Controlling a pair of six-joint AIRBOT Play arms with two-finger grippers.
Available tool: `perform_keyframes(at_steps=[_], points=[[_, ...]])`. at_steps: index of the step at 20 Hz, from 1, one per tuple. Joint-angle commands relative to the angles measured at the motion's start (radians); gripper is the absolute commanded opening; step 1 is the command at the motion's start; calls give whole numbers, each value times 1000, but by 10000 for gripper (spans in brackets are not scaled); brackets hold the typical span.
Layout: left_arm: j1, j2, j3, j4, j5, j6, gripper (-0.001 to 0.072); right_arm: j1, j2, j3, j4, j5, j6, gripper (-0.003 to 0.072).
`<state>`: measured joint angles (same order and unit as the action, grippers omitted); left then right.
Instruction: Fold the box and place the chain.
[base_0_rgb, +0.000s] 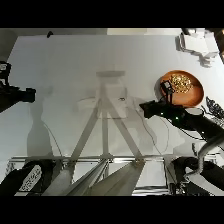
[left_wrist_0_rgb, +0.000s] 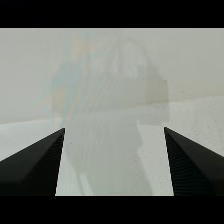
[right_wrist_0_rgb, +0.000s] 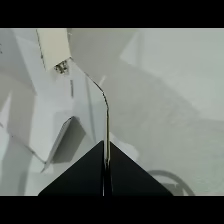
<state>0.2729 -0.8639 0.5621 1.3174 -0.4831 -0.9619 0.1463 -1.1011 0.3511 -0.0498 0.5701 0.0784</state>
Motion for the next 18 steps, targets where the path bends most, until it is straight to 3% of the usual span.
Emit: perform_keyframes(at_steps=[1,12,16,17,18], points=[[0,1,0,0,0,0,699,4,-7,0,34,-28,-26,8],[0,1,0,-8,2,-7,698,4,-6,0,34,-6,-26,9],[-2,1,0,-175,43,-6,696,4,-6,0,31,-6,-26,9],[-3,1,0,-238,35,-6,671,4,-6,0,31,-6,-26,9],[-7,1,0,-270,18,-6,567,4,-6,0,31,-6,-26,9]])
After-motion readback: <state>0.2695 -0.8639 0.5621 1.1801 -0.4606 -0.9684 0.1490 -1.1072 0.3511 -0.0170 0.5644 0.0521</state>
